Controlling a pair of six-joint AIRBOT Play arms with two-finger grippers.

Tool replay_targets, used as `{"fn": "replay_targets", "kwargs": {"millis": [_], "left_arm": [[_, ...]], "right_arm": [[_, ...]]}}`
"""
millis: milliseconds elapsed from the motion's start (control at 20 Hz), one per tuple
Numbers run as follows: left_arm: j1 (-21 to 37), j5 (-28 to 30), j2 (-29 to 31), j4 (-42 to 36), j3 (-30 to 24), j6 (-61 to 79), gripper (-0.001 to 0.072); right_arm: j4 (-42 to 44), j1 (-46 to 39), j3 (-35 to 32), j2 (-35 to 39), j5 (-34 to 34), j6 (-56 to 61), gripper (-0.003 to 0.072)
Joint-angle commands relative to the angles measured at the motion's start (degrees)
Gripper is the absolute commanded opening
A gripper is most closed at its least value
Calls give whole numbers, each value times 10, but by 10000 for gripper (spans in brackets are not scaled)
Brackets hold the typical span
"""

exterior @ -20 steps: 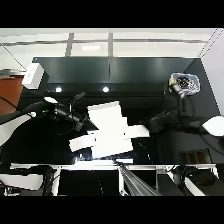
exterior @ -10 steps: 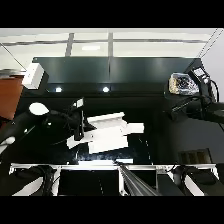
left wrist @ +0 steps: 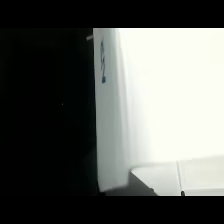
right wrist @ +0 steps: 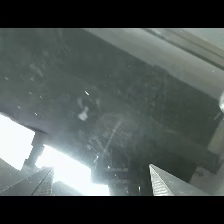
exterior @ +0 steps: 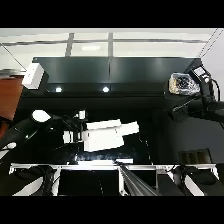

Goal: Fold the box and place the chain.

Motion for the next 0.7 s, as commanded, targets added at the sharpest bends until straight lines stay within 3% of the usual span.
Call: {"fn": "replay_targets", "kwargs": {"millis": [0,250,650], "left_arm": [[-3,12,-22,1,-1,42,35],[-6,-3,-22,-78,-1,90,35],[-34,2,-35,-88,-1,126,36]], "right_arm": [[15,0,0,-1,-10,-2,702],[17,0,-20,-1,-34,-2,701],[19,0,-50,-2,-44,-2,701]]}}
